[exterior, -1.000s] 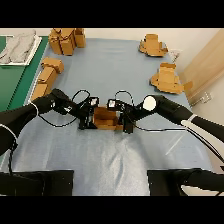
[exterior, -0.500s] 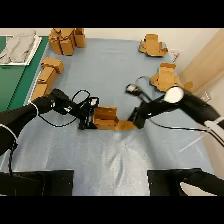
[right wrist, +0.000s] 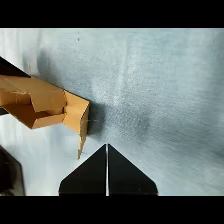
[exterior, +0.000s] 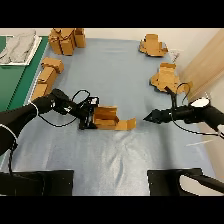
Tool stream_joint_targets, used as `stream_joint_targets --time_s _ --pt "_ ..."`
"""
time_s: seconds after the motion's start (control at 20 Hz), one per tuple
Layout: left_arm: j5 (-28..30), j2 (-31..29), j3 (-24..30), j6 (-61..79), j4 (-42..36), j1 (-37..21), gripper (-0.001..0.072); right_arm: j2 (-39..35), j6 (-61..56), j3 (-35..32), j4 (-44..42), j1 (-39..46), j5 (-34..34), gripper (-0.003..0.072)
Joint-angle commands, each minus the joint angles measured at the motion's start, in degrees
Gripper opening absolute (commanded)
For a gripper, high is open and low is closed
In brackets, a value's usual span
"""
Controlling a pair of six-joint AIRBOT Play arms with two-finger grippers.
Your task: Fold the box.
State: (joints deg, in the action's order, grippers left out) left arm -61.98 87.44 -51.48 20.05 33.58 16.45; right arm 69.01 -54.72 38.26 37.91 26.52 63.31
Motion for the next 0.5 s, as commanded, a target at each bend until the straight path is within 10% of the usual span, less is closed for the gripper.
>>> stream_joint_targets --time_s 0.0,0.45 --pt "0.04 0.04 -0.04 -0.61 -0.2 -0.02 0.0288 7.34 -1.14 -0.72 -6.54 -2.73 -0.94 0.0007" --pt "-0.11 0.02 -0.04 -0.61 -0.22 -0.02 0.0288 11.04 -3.48 -0.7 -10.34 -11.34 -6.84 0.0007"
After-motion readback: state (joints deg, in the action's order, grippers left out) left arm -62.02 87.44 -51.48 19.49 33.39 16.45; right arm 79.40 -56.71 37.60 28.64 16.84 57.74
